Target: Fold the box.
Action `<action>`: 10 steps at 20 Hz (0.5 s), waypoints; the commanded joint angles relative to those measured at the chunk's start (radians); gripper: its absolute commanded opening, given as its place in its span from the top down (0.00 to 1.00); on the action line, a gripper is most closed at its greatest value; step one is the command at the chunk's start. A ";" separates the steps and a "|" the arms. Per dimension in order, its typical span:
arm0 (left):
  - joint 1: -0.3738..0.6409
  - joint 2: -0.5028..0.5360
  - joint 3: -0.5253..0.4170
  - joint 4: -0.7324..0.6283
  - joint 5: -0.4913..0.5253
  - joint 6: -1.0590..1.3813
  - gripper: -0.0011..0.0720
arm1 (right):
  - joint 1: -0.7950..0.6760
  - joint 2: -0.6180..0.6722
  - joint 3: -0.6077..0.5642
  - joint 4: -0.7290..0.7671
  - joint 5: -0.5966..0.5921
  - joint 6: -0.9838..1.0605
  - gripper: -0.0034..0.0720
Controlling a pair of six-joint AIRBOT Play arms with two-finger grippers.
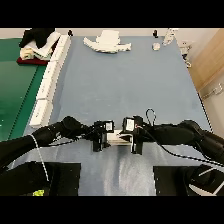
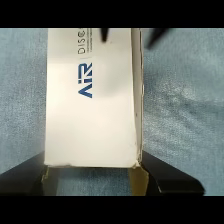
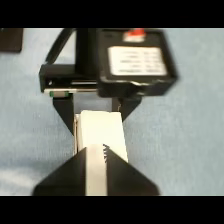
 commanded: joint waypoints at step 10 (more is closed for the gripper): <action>0.000 0.000 0.001 0.000 0.000 0.000 0.30 | 0.206 0.127 -0.371 0.160 0.599 0.397 0.91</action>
